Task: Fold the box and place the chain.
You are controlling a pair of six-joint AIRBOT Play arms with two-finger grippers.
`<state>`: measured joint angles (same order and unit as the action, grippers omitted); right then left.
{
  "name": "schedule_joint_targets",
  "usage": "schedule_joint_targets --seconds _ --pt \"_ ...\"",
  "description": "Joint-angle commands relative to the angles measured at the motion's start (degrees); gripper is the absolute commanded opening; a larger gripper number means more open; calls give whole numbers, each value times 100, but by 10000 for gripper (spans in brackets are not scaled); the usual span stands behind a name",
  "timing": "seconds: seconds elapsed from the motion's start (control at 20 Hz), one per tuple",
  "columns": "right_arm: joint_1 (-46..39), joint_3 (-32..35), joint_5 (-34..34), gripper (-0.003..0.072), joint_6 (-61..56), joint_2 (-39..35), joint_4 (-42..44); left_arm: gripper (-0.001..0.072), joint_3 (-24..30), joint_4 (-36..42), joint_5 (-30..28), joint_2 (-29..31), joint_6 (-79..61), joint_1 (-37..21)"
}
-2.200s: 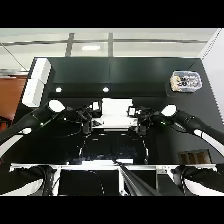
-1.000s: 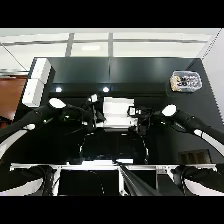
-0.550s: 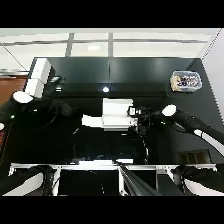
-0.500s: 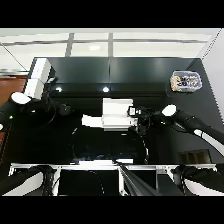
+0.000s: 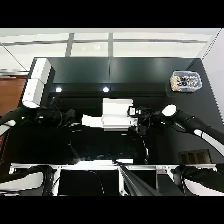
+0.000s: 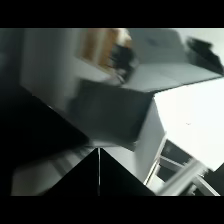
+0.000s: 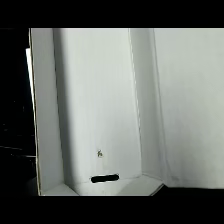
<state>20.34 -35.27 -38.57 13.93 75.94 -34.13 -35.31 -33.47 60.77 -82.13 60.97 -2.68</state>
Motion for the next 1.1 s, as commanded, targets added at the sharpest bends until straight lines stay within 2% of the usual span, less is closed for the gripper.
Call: schedule_joint_targets --seconds 0.0,0.1,0.25,0.3,0.4,0.45,0.5,0.7,1.05 --pt "7 0 0 471 -2 4 0 26 -229 507 59 -487 -306 717" --pt "7 0 0 471 -2 4 0 26 -446 501 144 -461 -426 1001" --pt "7 0 -2 472 -2 4 -2 29 -702 398 249 -363 -426 997" --pt "7 0 0 471 -2 4 0 64 -791 319 332 -330 -431 935" --pt "7 0 -2 471 -2 4 0 414 -970 282 656 -308 -579 846" --pt "7 0 0 471 -2 4 0 521 -1058 286 800 -310 -599 822" --pt "7 0 2 471 -2 4 0 547 -1139 284 922 -308 -621 822" --pt "7 -2 0 471 -2 4 0 560 -1436 282 1189 -308 -654 1032" --pt "7 0 7 471 0 4 0 559 -1493 186 660 -308 -210 1759"
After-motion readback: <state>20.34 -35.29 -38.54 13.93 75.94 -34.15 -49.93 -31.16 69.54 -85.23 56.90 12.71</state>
